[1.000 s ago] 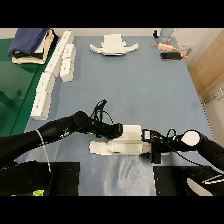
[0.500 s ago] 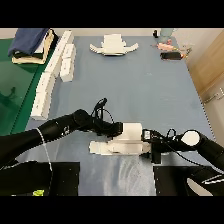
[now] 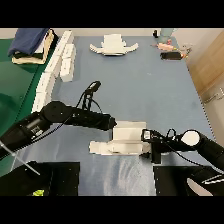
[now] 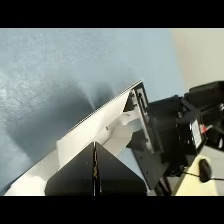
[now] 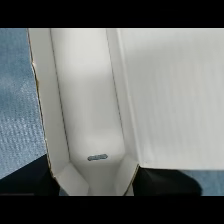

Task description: Fold the box.

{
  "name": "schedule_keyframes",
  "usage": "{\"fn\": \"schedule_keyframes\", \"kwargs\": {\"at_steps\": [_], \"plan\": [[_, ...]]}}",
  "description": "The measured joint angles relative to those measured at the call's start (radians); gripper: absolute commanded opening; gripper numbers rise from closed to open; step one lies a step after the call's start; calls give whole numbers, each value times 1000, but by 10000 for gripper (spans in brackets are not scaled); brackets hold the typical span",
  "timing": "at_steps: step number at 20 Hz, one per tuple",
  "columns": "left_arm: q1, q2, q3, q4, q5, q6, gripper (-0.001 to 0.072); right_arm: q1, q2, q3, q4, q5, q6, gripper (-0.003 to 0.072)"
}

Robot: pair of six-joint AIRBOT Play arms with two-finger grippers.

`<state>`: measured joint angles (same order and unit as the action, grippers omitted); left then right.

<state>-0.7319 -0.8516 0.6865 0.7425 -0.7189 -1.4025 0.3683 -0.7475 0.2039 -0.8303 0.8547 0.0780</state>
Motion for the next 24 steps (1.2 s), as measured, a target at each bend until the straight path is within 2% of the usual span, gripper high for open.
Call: {"fn": "schedule_keyframes", "kwargs": {"at_steps": [5,8,9,10,11,16,24], "plan": [[-53,95,-23,171,-53,64,13,0,0,0,0,0,0,516],[-76,157,-92,222,-86,252,17,0,0,0,0,0,0,516],[-80,182,-129,224,-90,360,167,0,0,0,0,0,0,515],[-82,202,-165,210,-93,474,628,0,0,0,0,0,0,516],[-84,217,-201,178,-91,583,695,0,0,0,0,0,0,516],[-87,204,-334,-5,-4,958,696,0,0,0,0,0,0,516],[-61,42,-365,-90,121,1174,695,0,0,0,0,0,0,516]]}}
